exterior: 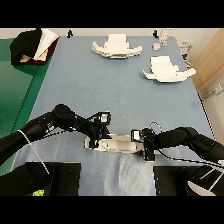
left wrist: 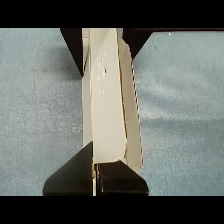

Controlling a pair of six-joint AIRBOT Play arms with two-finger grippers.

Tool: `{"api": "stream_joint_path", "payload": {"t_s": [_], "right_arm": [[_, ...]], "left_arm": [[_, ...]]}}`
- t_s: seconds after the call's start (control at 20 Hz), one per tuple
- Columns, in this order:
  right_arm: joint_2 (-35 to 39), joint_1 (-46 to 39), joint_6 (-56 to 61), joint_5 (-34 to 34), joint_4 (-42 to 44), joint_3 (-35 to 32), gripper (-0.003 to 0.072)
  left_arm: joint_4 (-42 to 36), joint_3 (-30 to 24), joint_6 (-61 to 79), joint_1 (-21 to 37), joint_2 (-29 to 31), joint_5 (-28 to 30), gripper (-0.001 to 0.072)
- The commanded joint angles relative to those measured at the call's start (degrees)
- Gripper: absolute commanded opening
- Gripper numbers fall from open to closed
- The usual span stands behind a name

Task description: Fold the box.

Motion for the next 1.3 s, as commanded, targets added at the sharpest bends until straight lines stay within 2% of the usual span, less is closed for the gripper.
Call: {"api": "stream_joint_path", "payload": {"t_s": [0.0,1.1,1.15,1.25], "right_arm": [[0.04,0.02,0.0,-0.13,0.02,0.02,0.053],[0.04,0.02,0.0,-0.07,-0.66,0.02,0.053],[0.04,0.02,0.0,-0.02,-0.66,0.02,0.0536],[0.04,0.0,0.0,0.66,-0.66,0.02,0.0654]], "left_arm": [[0.0,0.0,0.0,0.0,-0.04,0.0,0.0014],[0.0,0.0,0.0,0.0,-0.04,0.0,0.0014],[0.02,0.0,0.0,0.0,-0.04,0.0,0.0014],[0.02,0.0,0.0,0.0,-0.04,0.0,0.0014]]}}
